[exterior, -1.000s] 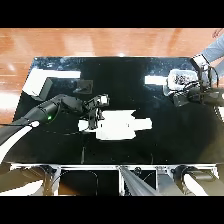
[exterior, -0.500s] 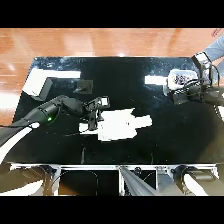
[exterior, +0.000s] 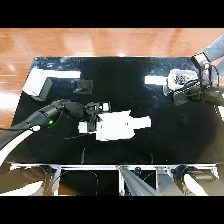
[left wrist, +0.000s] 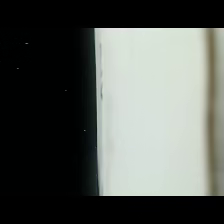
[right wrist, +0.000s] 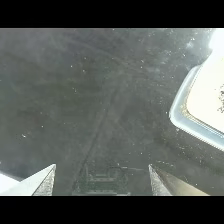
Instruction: Fold the box and place the chain.
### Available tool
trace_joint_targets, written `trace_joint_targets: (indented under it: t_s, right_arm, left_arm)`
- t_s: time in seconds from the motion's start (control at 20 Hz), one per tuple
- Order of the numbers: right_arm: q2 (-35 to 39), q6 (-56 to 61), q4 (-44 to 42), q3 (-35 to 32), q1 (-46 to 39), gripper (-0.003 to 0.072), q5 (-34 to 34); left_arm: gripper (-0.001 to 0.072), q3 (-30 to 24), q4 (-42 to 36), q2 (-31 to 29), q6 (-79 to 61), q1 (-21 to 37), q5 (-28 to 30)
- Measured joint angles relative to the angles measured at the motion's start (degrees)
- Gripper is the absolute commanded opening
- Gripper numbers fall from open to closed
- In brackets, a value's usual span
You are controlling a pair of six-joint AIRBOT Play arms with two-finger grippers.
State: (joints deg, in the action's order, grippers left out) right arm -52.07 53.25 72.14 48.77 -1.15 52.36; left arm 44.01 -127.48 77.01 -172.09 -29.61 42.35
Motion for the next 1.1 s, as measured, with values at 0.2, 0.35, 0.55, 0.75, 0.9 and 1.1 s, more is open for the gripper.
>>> trace_joint_targets:
  t_s: [0.2, 0.35, 0.55, 0.75, 0.9, 1.1]
  right_arm:
    - [0.0, -4.8, -0.3, 0.0, 0.0, 0.0720, 0.6]
    - [0.0, -14.8, -3.9, 0.0, -0.1, 0.0720, 2.2]
    - [0.3, -31.9, -13.3, 0.0, 0.5, 0.0720, 7.0]
    - [1.2, -42.3, -13.0, -1.7, 4.0, 0.0720, 10.0]
    - [3.5, -46.9, -11.3, -6.1, 6.4, 0.0720, 8.2]
    - [6.3, -54.7, -12.9, -12.2, 8.9, 0.0720, 3.2]
  left_arm:
    - [0.0019, -0.2, 1.0, 0.0, 0.0, -0.1, -1.7]
    - [0.0019, -0.2, 2.1, 0.0, 0.0, -0.1, -2.2]
    - [0.0017, -0.2, 3.5, 0.0, 0.0, -0.1, -2.4]
    - [0.0018, -0.2, 5.7, -0.2, 0.0, -1.3, -2.6]
    - [0.0018, -0.2, 6.6, -0.5, 0.0, -3.2, -2.8]
    - [0.0018, -0.2, 7.0, -0.7, 0.0, -3.7, -2.5]
